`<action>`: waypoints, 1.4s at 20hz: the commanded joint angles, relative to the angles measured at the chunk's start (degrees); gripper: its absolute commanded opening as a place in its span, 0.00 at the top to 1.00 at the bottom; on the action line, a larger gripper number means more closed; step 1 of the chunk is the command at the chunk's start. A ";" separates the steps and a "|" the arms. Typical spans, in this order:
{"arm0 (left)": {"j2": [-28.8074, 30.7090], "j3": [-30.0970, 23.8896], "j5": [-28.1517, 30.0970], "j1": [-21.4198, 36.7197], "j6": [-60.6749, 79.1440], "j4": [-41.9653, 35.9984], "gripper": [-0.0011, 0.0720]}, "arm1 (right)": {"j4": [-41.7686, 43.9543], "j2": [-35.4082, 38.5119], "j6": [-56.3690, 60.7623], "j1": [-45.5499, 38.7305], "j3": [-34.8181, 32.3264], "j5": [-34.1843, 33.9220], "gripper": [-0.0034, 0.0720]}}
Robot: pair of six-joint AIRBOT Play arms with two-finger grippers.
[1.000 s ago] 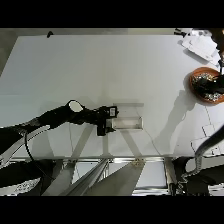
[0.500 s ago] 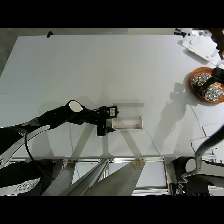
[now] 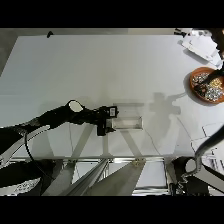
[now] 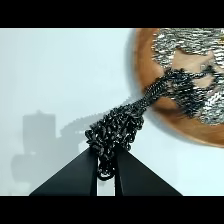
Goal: Fold the box and place the chain.
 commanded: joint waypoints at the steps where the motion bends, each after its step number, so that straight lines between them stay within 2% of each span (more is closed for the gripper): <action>1: 0.02 0.00 0.02 0.02 0.02 0.00 0.53 | 3.21 5.53 -1.16 2.86 -0.92 5.01 0.94; 5: 0.02 0.00 0.02 0.02 0.02 0.00 0.53 | 3.04 13.31 -0.61 9.77 -5.77 4.63 0.94; 11: 0.02 0.00 0.02 0.02 0.02 0.00 0.53 | 3.02 24.15 -0.52 18.69 -20.24 3.06 0.94; 16: 0.02 0.00 0.02 0.02 0.02 0.00 0.53 | 3.02 29.94 0.96 25.07 -30.88 0.55 0.94; 19: 0.02 0.00 0.02 0.02 0.02 0.02 0.53 | 3.06 30.64 4.13 30.56 -36.68 -3.91 0.94; 22: 0.02 0.00 0.00 0.02 0.02 0.00 0.53 | 3.23 30.58 8.17 38.80 -41.33 -12.76 0.94; 24: 0.02 0.00 0.00 0.02 0.02 0.00 0.53 | 3.06 30.12 10.43 45.33 -42.73 -17.92 0.94; 28: 0.02 0.00 0.00 0.02 0.02 0.00 0.53 | 3.08 26.40 13.05 54.66 -42.73 -23.82 0.94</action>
